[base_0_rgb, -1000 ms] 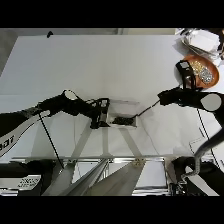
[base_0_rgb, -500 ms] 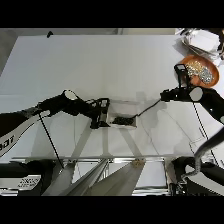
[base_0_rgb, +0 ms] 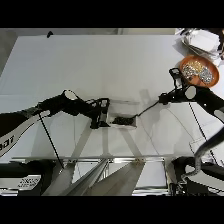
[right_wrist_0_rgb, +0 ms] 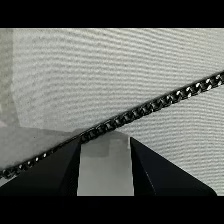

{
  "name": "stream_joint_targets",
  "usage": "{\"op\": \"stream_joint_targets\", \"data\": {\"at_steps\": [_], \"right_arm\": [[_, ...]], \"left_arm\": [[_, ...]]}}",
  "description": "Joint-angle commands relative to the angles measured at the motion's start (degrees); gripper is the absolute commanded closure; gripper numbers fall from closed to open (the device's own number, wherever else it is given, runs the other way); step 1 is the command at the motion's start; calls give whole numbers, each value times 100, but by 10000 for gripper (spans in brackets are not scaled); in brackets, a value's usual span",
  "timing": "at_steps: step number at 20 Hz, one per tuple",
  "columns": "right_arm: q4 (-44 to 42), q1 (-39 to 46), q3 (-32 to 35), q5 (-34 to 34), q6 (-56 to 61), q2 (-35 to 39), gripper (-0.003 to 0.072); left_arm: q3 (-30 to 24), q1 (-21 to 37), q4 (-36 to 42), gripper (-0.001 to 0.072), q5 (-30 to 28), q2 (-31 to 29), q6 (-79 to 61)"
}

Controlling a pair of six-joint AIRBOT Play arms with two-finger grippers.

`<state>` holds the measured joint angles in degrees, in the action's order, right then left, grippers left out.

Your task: Fold the box and place the chain.

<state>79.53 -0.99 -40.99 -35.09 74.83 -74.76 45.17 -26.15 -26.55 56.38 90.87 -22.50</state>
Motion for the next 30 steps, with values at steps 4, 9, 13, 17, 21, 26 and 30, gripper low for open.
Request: {"op": "stream_joint_targets", "data": {"at_steps": [4,9,13,17,21,26,30], "right_arm": [[-31,-39,-9,63,20,-197,350],[-42,-192,-9,28,17,-345,499],[-24,-192,-9,-83,17,-330,645],[-24,-192,-9,-195,20,-118,661],[-26,-192,-9,-286,17,544,661],[-144,-192,-9,-492,11,1843,662],[-479,-192,-9,-879,-31,2979,663]], "left_arm": [[7,0,0,366,0,0,0],[7,0,-2,366,-2,0,0],[7,0,0,366,0,0,0],[7,0,0,366,0,0,-2],[7,0,-2,366,2,0,0],[7,0,0,366,-2,0,0],[7,0,0,366,-2,0,0]]}}
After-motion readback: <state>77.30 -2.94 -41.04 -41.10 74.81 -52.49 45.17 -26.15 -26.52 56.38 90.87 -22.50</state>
